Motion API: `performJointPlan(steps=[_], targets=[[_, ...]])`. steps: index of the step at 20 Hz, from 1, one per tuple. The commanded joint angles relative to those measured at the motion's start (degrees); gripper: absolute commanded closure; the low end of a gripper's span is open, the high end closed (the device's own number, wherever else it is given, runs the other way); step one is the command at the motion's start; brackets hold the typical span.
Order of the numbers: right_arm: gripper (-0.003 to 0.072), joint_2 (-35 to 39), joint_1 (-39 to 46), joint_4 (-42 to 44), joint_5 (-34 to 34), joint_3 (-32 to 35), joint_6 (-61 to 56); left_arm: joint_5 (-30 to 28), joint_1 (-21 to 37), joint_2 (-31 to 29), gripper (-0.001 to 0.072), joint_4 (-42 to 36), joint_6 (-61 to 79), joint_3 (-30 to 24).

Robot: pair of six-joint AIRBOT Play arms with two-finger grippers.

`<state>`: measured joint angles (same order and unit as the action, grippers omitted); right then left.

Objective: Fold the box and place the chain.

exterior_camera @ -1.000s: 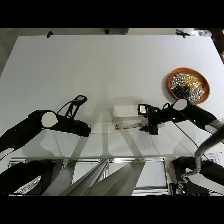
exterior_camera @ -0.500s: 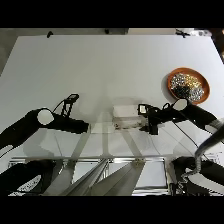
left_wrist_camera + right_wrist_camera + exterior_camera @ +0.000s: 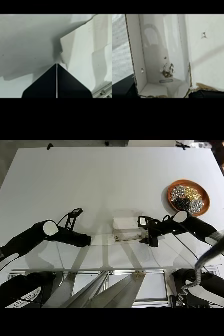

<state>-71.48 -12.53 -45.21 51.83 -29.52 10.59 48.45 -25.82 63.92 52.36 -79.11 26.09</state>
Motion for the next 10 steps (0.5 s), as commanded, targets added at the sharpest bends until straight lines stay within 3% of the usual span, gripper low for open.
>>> performJointPlan(steps=[1, 10], targets=[[0.0229, 0.04, -0.02, 0.02, 0.0, 0.02, 0.0, -1.46, -1.6, 0.17, 0.0707, -3.74, 4.48, -0.02], [0.0229, 0.04, -0.02, 0.02, 0.0, 0.02, 0.0, -6.56, -5.81, -0.37, 0.0705, -12.26, 12.13, 0.0]])
